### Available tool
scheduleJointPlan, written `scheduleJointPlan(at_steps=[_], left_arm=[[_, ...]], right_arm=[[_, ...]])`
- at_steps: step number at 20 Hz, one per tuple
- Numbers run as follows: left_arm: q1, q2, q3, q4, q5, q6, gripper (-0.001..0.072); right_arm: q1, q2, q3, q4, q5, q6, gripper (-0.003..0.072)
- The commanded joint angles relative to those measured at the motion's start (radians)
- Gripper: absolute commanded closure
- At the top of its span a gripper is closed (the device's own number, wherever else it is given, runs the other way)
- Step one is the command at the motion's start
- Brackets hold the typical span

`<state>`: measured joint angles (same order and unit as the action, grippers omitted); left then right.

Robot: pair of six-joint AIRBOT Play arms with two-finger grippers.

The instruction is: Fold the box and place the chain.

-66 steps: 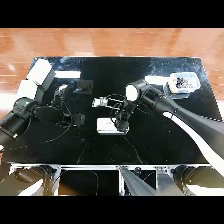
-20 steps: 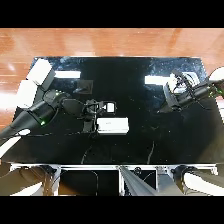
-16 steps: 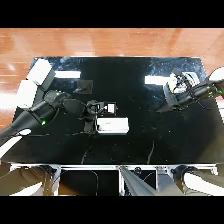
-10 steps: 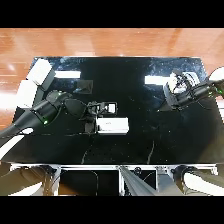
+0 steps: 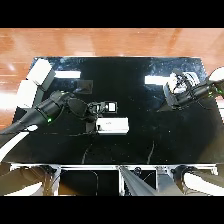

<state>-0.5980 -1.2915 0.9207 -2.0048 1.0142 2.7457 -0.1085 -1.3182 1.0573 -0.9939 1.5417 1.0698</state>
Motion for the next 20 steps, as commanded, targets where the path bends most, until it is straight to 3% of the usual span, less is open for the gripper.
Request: scheduleJointPlan(at_steps=[1,20], left_arm=[[0.002,-0.018,0.000,-0.003,0.006,-0.001,0.0091],[-0.007,-0.078,-0.002,-0.020,-0.003,-0.078,0.0115]], right_arm=[[-0.001,0.000,0.000,-0.005,-0.001,0.000,0.0350],[-0.001,0.000,0.000,-0.005,-0.027,0.000,0.0350]])
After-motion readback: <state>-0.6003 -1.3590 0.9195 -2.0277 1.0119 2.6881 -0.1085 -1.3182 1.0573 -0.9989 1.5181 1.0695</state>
